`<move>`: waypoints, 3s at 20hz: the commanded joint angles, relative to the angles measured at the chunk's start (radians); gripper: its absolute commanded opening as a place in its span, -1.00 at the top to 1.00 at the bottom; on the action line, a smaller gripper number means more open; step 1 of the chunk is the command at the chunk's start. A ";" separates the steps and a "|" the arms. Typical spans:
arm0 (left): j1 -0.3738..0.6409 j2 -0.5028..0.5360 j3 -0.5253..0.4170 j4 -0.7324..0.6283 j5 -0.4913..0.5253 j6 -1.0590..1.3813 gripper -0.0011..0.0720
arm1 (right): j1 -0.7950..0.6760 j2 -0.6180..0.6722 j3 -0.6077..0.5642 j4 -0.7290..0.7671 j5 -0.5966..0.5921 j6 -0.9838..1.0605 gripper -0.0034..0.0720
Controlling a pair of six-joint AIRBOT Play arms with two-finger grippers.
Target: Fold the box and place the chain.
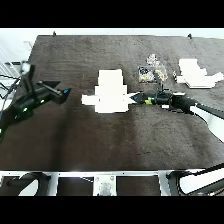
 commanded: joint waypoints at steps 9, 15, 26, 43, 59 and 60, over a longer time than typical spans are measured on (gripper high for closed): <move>-0.109 -0.625 0.693 0.390 -0.162 -0.385 -0.69 | 0.025 0.001 -0.042 0.065 -0.029 -0.019 0.91; -0.109 -0.846 0.972 0.583 -0.425 -0.698 -0.69 | 0.031 0.001 -0.049 0.085 -0.030 -0.059 0.90; -0.167 -1.072 1.192 0.554 -0.593 -0.729 -0.69 | 0.031 0.001 -0.049 0.080 -0.034 -0.089 0.90; -0.167 -1.170 1.208 0.306 -0.630 -0.602 -0.26 | 0.031 0.001 -0.049 0.080 -0.034 -0.108 0.90; -0.167 -1.171 1.212 0.316 -0.732 -0.477 0.91 | 0.025 0.001 -0.049 0.078 -0.034 -0.111 0.30; -0.167 -1.171 1.212 0.315 -0.760 -0.404 0.92 | 0.014 0.001 -0.049 0.078 -0.033 -0.111 -0.19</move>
